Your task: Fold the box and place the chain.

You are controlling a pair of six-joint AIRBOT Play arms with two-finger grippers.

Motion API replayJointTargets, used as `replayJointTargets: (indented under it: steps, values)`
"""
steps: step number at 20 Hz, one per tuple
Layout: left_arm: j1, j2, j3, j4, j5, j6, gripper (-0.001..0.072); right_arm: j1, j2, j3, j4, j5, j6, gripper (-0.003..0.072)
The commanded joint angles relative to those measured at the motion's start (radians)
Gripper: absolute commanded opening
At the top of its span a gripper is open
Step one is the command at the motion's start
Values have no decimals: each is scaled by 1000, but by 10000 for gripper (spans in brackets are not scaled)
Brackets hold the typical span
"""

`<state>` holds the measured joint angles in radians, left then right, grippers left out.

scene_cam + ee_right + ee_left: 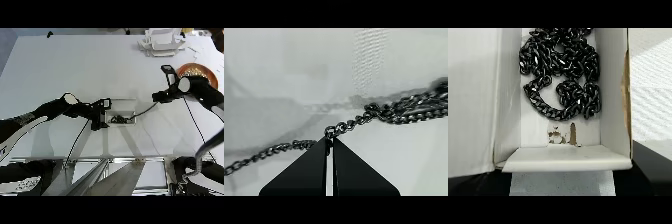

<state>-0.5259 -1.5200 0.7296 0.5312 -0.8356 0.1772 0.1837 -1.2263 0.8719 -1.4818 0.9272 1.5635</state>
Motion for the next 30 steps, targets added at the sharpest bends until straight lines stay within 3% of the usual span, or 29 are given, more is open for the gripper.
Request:
replayJointTargets:
  steps: [1, 6, 9, 12, 15, 17, 25, 30]
  values:
    - [0, 1, 0, 0, 9, 0, 179, 0, 199, 0, 57, 4, -32, 11]
    - [0, 0, 0, 0, 9, 0, 179, 0, 501, 0, 312, -7, -145, 11]
    - [0, 1, 0, 1, 9, 1, 179, 0, 596, 0, 373, 65, -161, 11]
    - [0, 1, 0, 0, 9, 0, 179, 0, 638, 0, 541, 144, -226, 11]
    - [0, 1, 0, 0, 9, 0, 179, 9, 627, -1, 716, 155, -287, 11]
    - [0, 0, 0, 0, 10, 0, 179, 53, 612, -1, 742, 149, -293, 11]
    - [0, 1, 0, 0, 9, 0, 179, 343, 451, -23, 576, 38, -276, 11]
    - [0, 1, 0, 0, 9, 0, 179, 374, 304, -72, 568, -97, -261, 11]
